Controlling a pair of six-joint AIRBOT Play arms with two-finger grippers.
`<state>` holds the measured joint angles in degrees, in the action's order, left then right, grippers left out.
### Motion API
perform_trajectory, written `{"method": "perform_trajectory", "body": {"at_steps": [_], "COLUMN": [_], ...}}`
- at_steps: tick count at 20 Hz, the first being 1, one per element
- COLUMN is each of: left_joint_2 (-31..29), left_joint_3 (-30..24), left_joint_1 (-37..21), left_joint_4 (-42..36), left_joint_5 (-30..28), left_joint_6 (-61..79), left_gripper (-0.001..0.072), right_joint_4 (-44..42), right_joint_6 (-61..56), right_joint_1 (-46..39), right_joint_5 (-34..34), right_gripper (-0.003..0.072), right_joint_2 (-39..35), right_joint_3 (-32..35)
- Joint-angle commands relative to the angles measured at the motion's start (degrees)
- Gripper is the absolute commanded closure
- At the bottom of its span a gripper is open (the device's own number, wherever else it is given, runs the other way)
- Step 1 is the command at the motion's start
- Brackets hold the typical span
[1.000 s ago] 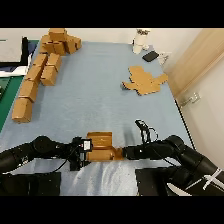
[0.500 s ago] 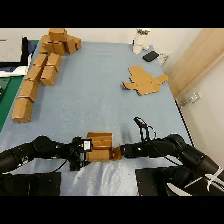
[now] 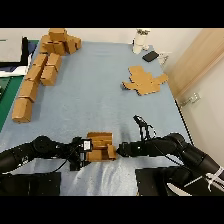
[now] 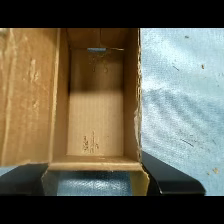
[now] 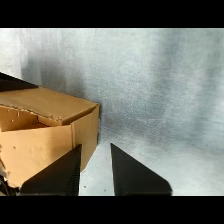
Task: Fold the box.
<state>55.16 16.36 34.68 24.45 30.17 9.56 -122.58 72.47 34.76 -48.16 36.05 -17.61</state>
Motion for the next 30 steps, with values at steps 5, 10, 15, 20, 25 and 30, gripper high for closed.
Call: {"method": "perform_trajectory", "body": {"at_steps": [5, 10, 15, 20, 25, 30], "left_joint_2": [-0.02, -0.02, -0.02, -0.02, -0.02, -0.02], "left_joint_3": [0.00, 0.00, 0.00, 0.00, 0.00, 0.00], "left_joint_1": [-0.02, -0.02, -0.02, -0.02, -0.02, -0.02], "left_joint_4": [0.00, 0.00, 0.00, 0.00, 0.00, 0.00], "left_joint_5": [0.00, -0.02, 0.00, -0.02, -0.02, 0.00], "left_joint_6": [0.02, 0.00, 0.02, 0.02, 0.02, 0.00], "left_gripper": [0.0233, 0.0233, 0.0233, 0.0233, 0.0233, 0.0233], "right_joint_4": [-1.20, -2.32, -2.69, 0.09, 22.43, 29.14], "right_joint_6": [-0.26, -0.42, 0.07, -1.84, -22.95, -34.16], "right_joint_1": [0.00, 0.02, 0.15, 6.95, 17.75, 24.37], "right_joint_5": [-0.33, -0.42, -0.37, 0.35, -7.91, -21.79], "right_gripper": [0.0385, 0.0385, 0.0213, 0.0282, 0.0281, 0.0282], "right_joint_2": [-0.04, -0.02, 0.09, 6.27, 18.32, 32.52], "right_joint_3": [-0.26, -2.49, -2.45, -4.17, -18.69, -33.57]}}
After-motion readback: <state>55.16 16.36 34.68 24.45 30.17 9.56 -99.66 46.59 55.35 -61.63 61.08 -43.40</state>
